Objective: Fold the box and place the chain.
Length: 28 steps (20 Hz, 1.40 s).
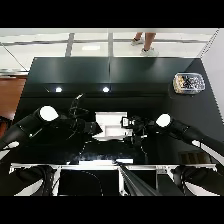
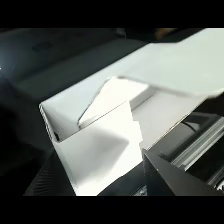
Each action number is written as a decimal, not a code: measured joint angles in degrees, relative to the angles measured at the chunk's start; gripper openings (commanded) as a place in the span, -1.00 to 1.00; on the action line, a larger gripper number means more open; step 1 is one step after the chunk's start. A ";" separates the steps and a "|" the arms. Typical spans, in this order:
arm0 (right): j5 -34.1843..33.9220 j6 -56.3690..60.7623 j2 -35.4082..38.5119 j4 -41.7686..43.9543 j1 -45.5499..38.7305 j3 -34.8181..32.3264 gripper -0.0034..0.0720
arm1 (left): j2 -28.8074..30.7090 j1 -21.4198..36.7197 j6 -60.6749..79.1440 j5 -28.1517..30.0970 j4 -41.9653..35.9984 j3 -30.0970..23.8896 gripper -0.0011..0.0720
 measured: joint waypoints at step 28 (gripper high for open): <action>0.02 0.00 0.00 0.02 0.00 0.00 -0.49 | -9.86 -19.89 -47.32 -1.95 36.57 11.87 0.27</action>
